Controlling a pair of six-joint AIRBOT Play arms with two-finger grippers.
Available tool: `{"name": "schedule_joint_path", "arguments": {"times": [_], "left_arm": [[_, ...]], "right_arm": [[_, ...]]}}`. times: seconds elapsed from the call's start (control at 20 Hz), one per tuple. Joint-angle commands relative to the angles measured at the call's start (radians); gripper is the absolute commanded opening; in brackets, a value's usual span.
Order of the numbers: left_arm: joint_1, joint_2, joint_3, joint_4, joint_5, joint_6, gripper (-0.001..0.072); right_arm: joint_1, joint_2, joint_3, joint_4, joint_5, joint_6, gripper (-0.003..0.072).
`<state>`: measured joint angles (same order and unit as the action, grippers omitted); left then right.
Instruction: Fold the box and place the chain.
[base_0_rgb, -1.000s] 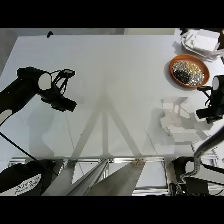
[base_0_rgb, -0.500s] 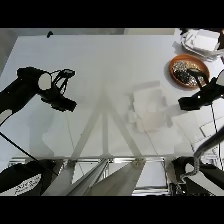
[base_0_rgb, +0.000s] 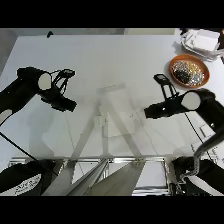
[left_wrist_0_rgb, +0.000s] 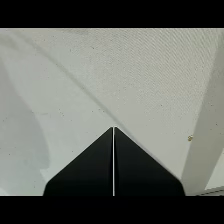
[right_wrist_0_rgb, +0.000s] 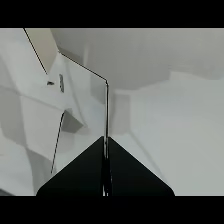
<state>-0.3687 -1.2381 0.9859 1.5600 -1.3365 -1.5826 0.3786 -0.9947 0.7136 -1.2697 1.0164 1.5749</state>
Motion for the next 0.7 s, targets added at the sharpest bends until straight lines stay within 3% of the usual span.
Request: {"name": "schedule_joint_path", "arguments": {"times": [0.0, 0.25, 0.65], "left_arm": [[0.0, -0.001, 0.0, 0.0, 0.0, 0.0, 0.0009], [0.0, -0.001, 0.0, 0.0, 0.0, 0.0, 0.0009], [0.0, -0.001, 0.0, 0.0, 0.0, 0.0, 0.0009]], "right_arm": [[0.151, 0.003, -0.055, -0.09, -0.144, 0.198, 0.001], [0.224, 0.003, -0.056, -0.187, -0.142, 0.324, 0.001], [0.233, 0.003, -0.056, -0.19, -0.143, 0.339, 0.0011]]}}
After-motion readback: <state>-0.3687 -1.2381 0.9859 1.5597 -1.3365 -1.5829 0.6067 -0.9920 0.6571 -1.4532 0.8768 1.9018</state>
